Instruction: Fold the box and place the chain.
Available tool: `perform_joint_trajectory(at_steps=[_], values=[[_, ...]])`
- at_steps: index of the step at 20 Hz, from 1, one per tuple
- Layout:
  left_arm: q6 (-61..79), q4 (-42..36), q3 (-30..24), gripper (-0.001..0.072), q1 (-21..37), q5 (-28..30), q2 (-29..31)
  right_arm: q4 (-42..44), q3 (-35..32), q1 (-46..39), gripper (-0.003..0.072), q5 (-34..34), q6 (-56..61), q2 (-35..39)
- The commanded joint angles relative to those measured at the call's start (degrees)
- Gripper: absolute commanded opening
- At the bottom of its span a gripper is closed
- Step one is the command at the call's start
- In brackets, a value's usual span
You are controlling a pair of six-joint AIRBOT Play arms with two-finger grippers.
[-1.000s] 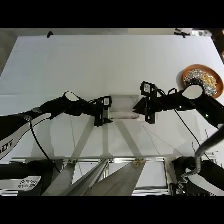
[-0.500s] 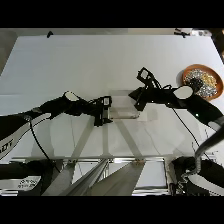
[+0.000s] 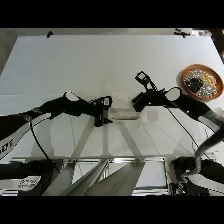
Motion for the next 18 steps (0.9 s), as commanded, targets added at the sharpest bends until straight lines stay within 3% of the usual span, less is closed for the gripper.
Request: perform_joint_trajectory(at_steps=[1, 6, 11, 14, 18], values=[[0.00, -0.04, 0.04, 0.0314, 0.00, 0.26, 0.02, -0.22, 0.50, 0.07, 0.0020, 2.25, 1.40, 3.15], [0.00, -0.04, 0.04, 0.0314, 0.00, 0.24, 0.02, -7.69, 2.45, 0.07, 0.0020, 5.40, 1.38, 15.96], [0.00, -0.04, 0.04, 0.0314, 0.00, 0.24, 0.04, -28.85, 2.43, 0.07, 0.0019, 24.41, 1.33, 20.96], [0.00, -0.04, 0.04, 0.0314, 0.00, 0.26, 0.07, -38.21, 2.19, 0.02, 0.0019, 29.22, 0.59, 20.87], [0.00, -0.04, 0.04, 0.0314, 0.00, 0.13, 0.07, -28.33, -2.86, -5.22, 0.0019, 22.84, -9.97, 20.00]])
